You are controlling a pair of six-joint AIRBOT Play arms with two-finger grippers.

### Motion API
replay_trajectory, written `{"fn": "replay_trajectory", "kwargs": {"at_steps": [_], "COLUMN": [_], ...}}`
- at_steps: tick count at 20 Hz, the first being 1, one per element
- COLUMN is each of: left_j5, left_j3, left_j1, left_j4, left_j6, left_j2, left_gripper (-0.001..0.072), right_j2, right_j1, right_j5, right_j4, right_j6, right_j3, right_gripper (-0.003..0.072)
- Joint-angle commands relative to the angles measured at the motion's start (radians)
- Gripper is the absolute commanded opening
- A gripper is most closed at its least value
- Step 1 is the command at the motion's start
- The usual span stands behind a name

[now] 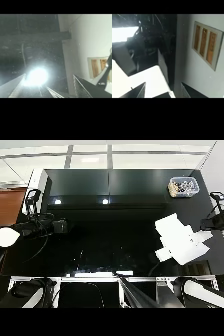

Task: Fold the box and place the chain.

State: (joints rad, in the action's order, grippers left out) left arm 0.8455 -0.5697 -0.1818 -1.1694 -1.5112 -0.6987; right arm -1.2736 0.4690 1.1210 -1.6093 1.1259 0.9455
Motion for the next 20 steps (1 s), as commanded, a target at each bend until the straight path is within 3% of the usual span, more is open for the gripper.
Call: {"fn": "replay_trajectory", "kwargs": {"at_steps": [1,4,7,8,9,10,16,20], "left_j5": [0.000,0.000,-0.002,-0.002,-0.002,-0.002,-0.008,-0.007], "left_j3": [0.001,0.001,0.001,0.001,0.001,0.001,0.001,0.001], "left_j1": [0.000,0.000,0.000,0.000,0.000,0.000,0.000,0.000], "left_j4": [0.008,0.008,0.008,0.008,0.008,0.008,0.008,0.008], "left_j6": [0.000,0.000,0.000,0.000,0.000,0.000,0.000,0.000], "left_j2": [-0.014,-0.014,-0.014,-0.014,-0.014,-0.014,-0.014,-0.014], "left_gripper": [0.0711,0.0711,0.0711,0.0711,0.0711,0.0711,0.0711,0.0711], "right_j2": [-0.034,-0.038,-0.038,-0.038,-0.038,-0.038,0.033,0.142], "right_j1": [0.032,0.086,0.122,0.122,0.122,0.122,0.114,0.113], "right_j5": [0.001,0.003,0.031,0.027,0.027,0.027,0.042,0.057], "right_j4": [-0.018,0.003,0.127,0.124,0.121,0.116,0.223,0.418], "right_j6": [-0.035,-0.072,-0.211,-0.211,-0.211,-0.211,-0.211,-0.210], "right_j3": [0.001,0.000,-0.019,-0.026,-0.029,-0.029,-0.029,-0.030], "right_gripper": [0.0480,0.0471,0.0462,0.0249,0.0095,0.0058,0.0018,0.0018]}}
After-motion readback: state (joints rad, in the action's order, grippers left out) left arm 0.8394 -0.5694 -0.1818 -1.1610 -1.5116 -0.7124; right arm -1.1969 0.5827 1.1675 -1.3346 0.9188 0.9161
